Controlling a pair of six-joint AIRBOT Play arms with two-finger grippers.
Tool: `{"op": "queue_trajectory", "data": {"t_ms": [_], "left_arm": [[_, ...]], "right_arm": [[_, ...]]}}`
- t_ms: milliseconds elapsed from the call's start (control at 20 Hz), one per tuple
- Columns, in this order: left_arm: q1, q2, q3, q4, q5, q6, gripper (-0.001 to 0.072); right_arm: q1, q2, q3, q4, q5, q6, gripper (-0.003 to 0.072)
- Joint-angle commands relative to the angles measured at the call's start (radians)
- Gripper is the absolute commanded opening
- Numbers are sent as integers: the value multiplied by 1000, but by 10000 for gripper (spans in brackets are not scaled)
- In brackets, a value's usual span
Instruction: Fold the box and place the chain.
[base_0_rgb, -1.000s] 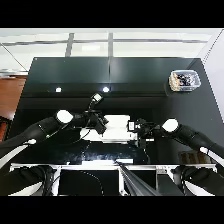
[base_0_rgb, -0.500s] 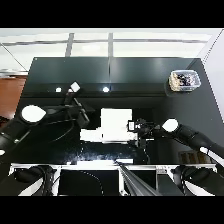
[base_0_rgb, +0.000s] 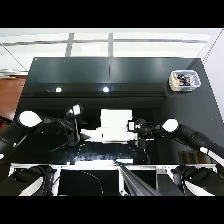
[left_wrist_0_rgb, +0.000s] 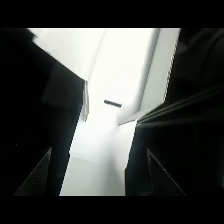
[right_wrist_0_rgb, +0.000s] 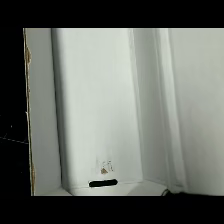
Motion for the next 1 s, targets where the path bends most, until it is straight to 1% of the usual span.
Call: {"op": "queue_trajectory", "data": {"t_ms": [0,100,150,300,500,550,600,700,850,950], "left_arm": [[-90,-45,-25,34,159,143,688],[-147,-89,-25,32,261,151,688],[-169,-112,-22,31,283,151,688],[-207,-166,-21,-23,291,152,686],[-218,-181,-21,-150,306,156,671],[-218,-181,-21,-156,295,155,599],[-218,-181,-21,-155,280,155,497],[-217,-181,-21,-159,247,154,336],[-217,-181,-21,-180,193,154,334],[-217,-181,-21,-185,190,154,334]], "right_arm": [[0,0,0,0,0,0,571],[0,0,0,0,0,0,571],[0,0,0,0,0,0,571],[0,0,0,0,0,0,571],[0,0,0,0,0,0,571],[0,0,0,0,0,0,571],[0,0,0,0,0,0,571],[0,0,0,0,0,0,571],[0,0,0,0,0,0,571],[0,0,0,0,0,0,571]]}}
